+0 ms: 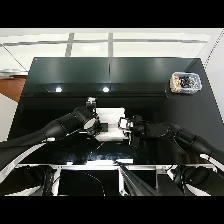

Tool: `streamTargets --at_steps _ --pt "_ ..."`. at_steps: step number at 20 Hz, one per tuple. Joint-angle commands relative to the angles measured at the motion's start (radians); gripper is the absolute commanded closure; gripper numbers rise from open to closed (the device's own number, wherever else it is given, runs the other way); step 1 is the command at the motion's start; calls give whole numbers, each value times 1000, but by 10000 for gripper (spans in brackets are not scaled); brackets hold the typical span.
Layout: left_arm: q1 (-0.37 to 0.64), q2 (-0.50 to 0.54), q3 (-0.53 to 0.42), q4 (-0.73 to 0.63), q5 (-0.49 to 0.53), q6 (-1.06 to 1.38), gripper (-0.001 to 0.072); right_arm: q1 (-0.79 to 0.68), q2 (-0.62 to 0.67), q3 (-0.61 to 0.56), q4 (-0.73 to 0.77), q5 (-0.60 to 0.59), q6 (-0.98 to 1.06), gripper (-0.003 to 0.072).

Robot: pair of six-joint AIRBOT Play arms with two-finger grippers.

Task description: Fold the box and place the chain.

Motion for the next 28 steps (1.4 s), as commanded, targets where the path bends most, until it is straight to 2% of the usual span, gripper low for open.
streamTargets --at_steps 1,6,11,13,15,17,21,24,28 --pt "1 -1 0 -3 2 0 681 -8 2 3 -8 5 23 612" --pt "0 -1 0 -4 -6 0 681 -122 99 14 -87 -71 311 622" --pt "1 -1 0 -4 -11 0 682 -401 268 51 -199 -284 701 623" --pt "1 -1 0 -4 -15 0 682 -541 267 50 -215 -391 886 656" --pt "1 -1 0 -4 -15 0 682 -669 244 32 -214 -478 1066 656" --pt "1 -1 0 -4 -15 0 681 -717 212 -7 -172 -501 1083 657" --pt "1 -1 0 -3 -12 0 681 -652 35 -63 14 -481 1081 657" --pt "1 -1 0 -4 -14 0 682 -525 -87 -62 121 -378 1081 656" --pt "1 -1 0 -4 -15 2 681 -409 -128 -5 165 -356 1071 654"
